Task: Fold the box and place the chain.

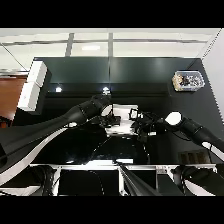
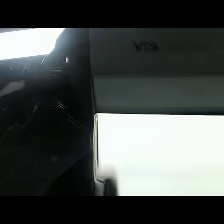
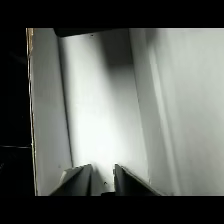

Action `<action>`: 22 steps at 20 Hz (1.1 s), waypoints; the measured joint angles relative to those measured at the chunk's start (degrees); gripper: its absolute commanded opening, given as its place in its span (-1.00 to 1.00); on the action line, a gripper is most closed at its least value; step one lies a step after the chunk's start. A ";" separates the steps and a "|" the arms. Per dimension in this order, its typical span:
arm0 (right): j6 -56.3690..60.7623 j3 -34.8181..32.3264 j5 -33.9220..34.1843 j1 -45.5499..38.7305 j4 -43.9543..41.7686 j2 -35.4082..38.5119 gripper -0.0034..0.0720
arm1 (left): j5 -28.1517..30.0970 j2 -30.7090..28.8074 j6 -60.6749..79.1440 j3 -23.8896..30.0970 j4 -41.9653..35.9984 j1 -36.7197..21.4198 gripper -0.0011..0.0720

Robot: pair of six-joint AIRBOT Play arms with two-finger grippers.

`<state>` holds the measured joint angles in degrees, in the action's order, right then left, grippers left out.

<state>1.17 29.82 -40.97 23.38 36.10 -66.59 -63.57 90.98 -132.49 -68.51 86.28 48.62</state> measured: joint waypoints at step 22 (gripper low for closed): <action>68.22 -6.56 -22.62 -39.54 11.39 8.59 -0.87 | -0.09 0.02 0.09 0.00 -0.22 -0.04 -0.90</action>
<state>69.38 23.27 -63.59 -16.16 47.48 -58.00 -63.66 91.00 -132.40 -68.51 86.06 48.58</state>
